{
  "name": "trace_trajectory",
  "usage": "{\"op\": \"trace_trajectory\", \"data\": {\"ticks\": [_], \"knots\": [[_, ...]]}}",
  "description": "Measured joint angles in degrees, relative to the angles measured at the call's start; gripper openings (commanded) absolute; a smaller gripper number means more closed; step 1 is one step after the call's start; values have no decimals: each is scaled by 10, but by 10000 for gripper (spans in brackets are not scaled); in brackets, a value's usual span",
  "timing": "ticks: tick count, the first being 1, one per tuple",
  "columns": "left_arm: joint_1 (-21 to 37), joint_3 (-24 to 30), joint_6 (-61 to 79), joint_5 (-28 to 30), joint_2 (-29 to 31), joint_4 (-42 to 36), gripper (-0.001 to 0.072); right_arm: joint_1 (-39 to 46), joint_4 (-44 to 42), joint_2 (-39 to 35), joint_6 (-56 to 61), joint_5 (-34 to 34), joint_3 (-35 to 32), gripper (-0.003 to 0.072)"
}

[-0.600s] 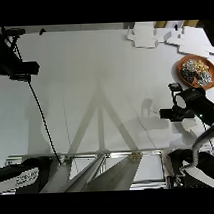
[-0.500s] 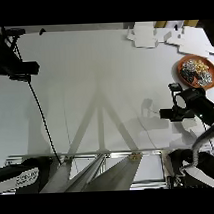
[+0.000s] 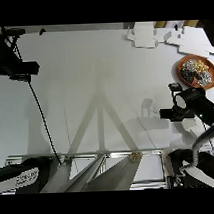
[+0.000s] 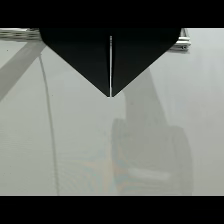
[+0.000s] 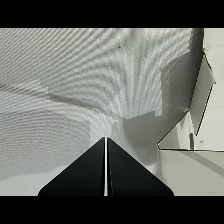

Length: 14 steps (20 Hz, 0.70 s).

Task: Fold the box and place the chain.

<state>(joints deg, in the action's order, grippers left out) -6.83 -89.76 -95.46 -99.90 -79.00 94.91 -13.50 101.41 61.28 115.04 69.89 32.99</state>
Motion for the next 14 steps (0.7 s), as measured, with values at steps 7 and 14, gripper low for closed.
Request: {"op": "trace_trajectory", "data": {"ticks": [7,14], "knots": [[0,0,0,0,0,0,10,0,11,0,0,-49,0,18],[0,0,0,0,0,0,10,17,93,0,-108,16,97,18]]}}
